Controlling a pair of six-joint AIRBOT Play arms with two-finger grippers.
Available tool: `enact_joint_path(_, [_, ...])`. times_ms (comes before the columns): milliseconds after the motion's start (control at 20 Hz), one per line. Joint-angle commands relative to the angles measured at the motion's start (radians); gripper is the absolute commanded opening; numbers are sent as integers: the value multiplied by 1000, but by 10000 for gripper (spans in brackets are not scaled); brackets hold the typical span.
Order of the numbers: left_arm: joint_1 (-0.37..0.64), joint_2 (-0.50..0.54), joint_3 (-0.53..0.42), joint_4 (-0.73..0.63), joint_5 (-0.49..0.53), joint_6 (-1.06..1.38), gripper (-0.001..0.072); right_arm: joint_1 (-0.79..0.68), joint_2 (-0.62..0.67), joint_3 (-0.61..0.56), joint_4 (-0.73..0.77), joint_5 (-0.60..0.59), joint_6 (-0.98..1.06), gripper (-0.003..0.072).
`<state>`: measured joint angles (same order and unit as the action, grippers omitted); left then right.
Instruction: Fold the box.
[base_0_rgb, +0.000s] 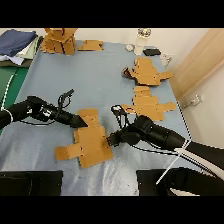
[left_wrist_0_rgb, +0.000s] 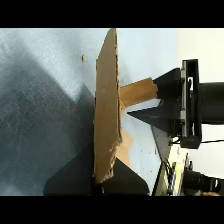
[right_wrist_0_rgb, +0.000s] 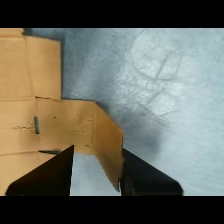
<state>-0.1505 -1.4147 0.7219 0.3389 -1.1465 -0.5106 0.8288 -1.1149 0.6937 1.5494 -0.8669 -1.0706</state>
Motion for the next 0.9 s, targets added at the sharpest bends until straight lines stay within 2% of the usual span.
enact_joint_path(0, [-14, 0, 19, -18, -26, 53, 14, -39, 1, 21, -163, -84, 18, 402])
enact_joint_path(100, [-64, 10, 68, -29, -19, 82, 14, -114, 1, 89, -332, -254, 45, 402])
enact_joint_path(200, [-147, 42, 115, -53, 67, 127, 14, -203, 3, 189, -430, -402, 50, 400])
enact_joint_path(250, [-195, 66, 124, -71, 143, 161, 14, -245, 8, 241, -452, -432, 50, 398])
enact_joint_path(300, [-239, 92, 125, -78, 224, 198, 14, -283, 16, 280, -452, -433, 51, 335])
enact_joint_path(350, [-284, 120, 125, -80, 307, 236, 14, -320, 26, 311, -439, -429, 51, 197])
enact_joint_path(400, [-320, 142, 124, -87, 360, 285, 14, -352, 32, 328, -410, -423, 50, 153])
enact_joint_path(450, [-355, 162, 125, -100, 391, 344, 13, -378, 37, 330, -370, -408, 49, 147])
enact_joint_path(500, [-381, 172, 125, -108, 406, 401, 14, -399, 36, 327, -319, -397, 49, 47])
enact_joint_path(550, [-404, 174, 124, -107, 419, 444, 14, -404, 36, 320, -273, -376, 45, 1])
enact_joint_path(750, [-422, 163, 86, -107, 445, 520, 14, -375, 36, 267, 6, -243, -23, 1])
enact_joint_path(850, [-423, 162, 59, -128, 433, 607, 14, -325, 37, 225, 72, -232, -29, 1])
